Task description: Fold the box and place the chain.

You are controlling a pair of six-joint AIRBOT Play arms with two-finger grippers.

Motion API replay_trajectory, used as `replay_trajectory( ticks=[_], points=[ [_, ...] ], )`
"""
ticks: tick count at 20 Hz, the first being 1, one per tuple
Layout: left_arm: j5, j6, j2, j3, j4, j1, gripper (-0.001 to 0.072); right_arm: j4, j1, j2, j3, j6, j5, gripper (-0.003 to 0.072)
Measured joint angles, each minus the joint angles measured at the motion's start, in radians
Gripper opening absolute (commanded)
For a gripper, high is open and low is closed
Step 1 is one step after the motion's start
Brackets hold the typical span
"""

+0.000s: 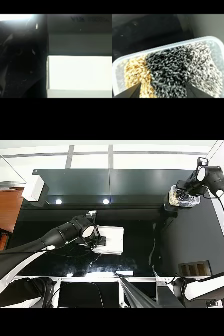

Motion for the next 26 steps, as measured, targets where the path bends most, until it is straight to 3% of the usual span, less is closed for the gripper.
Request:
replay_trajectory(
  ticks=[3,5,7,9,10,17,26],
  points=[
    [0.004,0.000,0.000,0.000,0.000,0.000,0.0034,-0.001,-0.002,-0.041,0.014,-0.003,0.002,0.0567],
    [0.005,0.000,0.000,0.000,-0.001,0.000,0.0034,-0.008,-0.004,-0.055,0.019,-0.002,0.004,0.0323],
    [0.007,0.000,0.000,0.000,-0.002,0.000,0.0034,-0.011,-0.010,-0.062,0.021,0.005,0.007,0.0279],
    [0.007,0.000,0.000,0.000,-0.002,0.000,0.0034,-0.010,-0.017,-0.065,0.023,0.010,0.015,0.0160],
    [0.007,0.000,0.000,0.000,-0.003,0.000,0.0034,-0.008,-0.022,-0.067,0.023,0.010,0.021,0.0024],
    [0.004,0.000,0.000,0.000,-0.004,0.000,0.0034,0.053,-0.048,-0.026,0.113,-0.095,0.134,0.0023],
    [0.000,0.001,0.000,0.000,-0.007,0.000,0.0034,0.220,-0.051,0.305,0.175,-0.286,0.184,0.0022]
  ],
)
